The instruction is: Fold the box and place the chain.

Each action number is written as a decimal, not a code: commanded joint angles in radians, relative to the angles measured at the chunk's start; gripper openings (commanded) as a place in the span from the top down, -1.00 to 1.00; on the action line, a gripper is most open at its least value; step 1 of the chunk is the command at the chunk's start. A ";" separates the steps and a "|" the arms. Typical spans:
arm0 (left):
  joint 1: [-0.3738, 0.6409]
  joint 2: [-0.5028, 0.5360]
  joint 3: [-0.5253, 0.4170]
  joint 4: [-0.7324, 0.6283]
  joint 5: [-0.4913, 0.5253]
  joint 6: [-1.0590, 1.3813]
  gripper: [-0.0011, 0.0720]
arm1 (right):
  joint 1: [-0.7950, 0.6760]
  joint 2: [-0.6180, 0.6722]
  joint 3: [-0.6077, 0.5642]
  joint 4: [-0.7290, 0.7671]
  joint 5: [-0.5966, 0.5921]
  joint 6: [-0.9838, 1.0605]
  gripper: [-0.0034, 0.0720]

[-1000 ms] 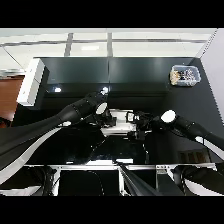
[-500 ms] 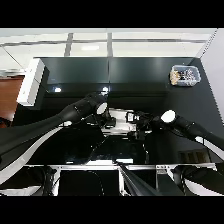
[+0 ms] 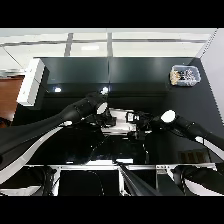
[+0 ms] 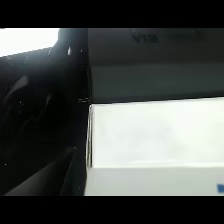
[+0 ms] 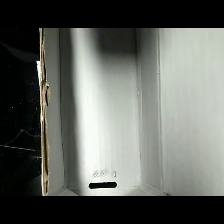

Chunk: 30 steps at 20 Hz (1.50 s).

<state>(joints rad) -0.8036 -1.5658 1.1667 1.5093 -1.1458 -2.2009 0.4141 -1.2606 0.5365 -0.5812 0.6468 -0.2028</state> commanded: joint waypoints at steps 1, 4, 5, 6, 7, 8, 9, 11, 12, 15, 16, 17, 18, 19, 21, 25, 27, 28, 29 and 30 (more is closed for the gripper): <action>0.000 -0.004 0.001 -0.003 0.015 -0.006 0.06 | 0.000 0.000 0.000 0.000 0.000 0.000 0.45; 0.000 -0.004 0.001 -0.003 0.011 -0.005 0.83 | 0.000 0.000 0.000 0.000 0.000 0.000 0.45; 0.000 -0.004 0.001 -0.003 0.011 -0.005 0.91 | 0.000 0.000 0.000 0.000 0.000 0.000 0.45; 0.000 -0.004 0.001 -0.003 0.011 -0.005 0.91 | 0.000 0.000 0.000 0.000 0.000 0.000 0.45; 0.000 -0.004 0.001 -0.003 0.011 -0.005 0.91 | 0.000 0.000 0.000 0.000 0.000 0.000 0.45; 0.000 -0.004 0.001 -0.003 0.011 -0.005 0.91 | 0.000 0.000 0.000 0.000 0.000 0.000 0.45; 0.000 -0.004 0.001 -0.003 0.011 -0.005 0.91 | 0.000 0.000 0.000 0.000 0.000 0.000 0.45; 0.000 -0.004 0.001 -0.003 0.010 -0.005 0.91 | 0.000 0.000 0.000 0.000 0.000 0.000 0.45; 0.000 -0.004 0.001 -0.004 0.011 -0.005 0.91 | 0.000 0.000 0.000 0.000 0.000 0.000 0.45; 0.000 -0.004 0.001 -0.004 0.011 -0.005 0.91 | 0.000 0.000 0.000 0.000 0.000 0.000 0.45; 0.000 -0.004 0.001 -0.008 0.011 -0.005 0.91 | 0.000 0.000 0.000 0.000 0.000 0.000 0.45; 0.000 -0.004 0.001 -0.008 0.011 -0.005 0.91 | 0.000 0.000 0.000 0.000 0.000 0.000 0.45; 0.000 -0.004 0.001 -0.008 0.011 -0.005 0.91 | 0.000 0.000 0.000 0.000 0.000 0.000 0.45; 0.000 -0.004 0.001 -0.008 0.010 -0.005 0.91 | 0.000 0.000 0.000 0.000 0.000 0.000 0.44; 0.000 -0.004 0.001 -0.008 0.010 -0.005 0.91 | 0.000 0.001 0.000 0.002 0.000 0.001 -0.36; 0.001 -0.003 0.001 -0.006 -0.008 -0.005 0.91 | -0.003 0.097 0.000 -0.052 0.012 0.051 -0.99; 0.001 -0.003 0.001 -0.006 -0.011 -0.005 0.91 | -0.003 0.173 0.000 -0.148 0.030 0.097 -0.98; 0.000 -0.003 0.001 -0.006 -0.010 -0.006 0.91 | -0.003 0.204 0.000 -0.200 0.045 0.121 -0.98; 0.000 -0.003 0.001 -0.007 -0.010 -0.007 0.91 | -0.003 0.224 0.000 -0.238 0.055 0.139 -0.96; 0.000 -0.003 0.001 -0.006 -0.011 -0.007 0.91 | -0.003 0.236 0.000 -0.268 0.062 0.149 -0.96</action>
